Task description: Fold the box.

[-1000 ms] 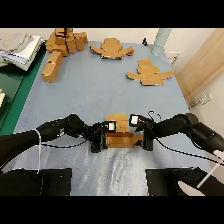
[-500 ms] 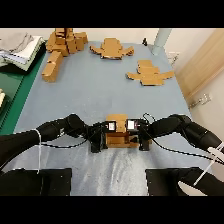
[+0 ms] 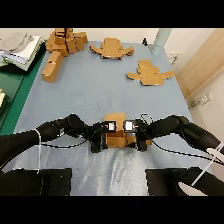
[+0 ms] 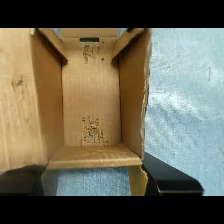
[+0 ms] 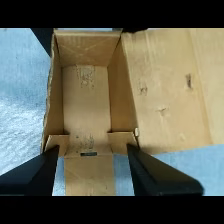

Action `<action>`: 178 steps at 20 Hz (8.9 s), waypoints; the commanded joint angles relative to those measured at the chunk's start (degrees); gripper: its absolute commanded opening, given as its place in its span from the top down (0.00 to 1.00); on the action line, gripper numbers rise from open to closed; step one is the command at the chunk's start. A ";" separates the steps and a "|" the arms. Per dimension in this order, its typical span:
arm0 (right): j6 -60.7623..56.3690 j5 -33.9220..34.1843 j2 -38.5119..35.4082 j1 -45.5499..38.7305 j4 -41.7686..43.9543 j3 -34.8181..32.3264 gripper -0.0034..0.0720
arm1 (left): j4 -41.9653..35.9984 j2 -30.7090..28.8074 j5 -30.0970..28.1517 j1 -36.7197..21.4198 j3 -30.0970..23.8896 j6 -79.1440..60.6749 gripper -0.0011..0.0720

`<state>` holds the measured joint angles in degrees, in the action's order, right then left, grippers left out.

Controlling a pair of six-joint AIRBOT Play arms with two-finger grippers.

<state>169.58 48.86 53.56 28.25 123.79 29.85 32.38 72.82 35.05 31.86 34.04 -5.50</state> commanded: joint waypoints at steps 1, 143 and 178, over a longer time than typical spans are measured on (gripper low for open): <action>0.00 0.15 1.20 0.11 1.22 -0.11 0.07 | 0.00 0.04 0.02 -0.04 0.00 -0.02 0.37; -38.73 25.14 23.91 -10.19 16.79 23.65 0.95 | 0.00 0.04 0.02 -0.04 0.00 -0.02 0.37; -33.57 -15.19 -8.28 20.46 -16.06 -2.60 0.95 | 0.00 0.04 0.02 -0.04 0.00 -0.02 0.37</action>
<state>134.06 33.12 45.32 48.64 107.94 27.46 32.36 72.84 35.07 31.86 34.04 -5.50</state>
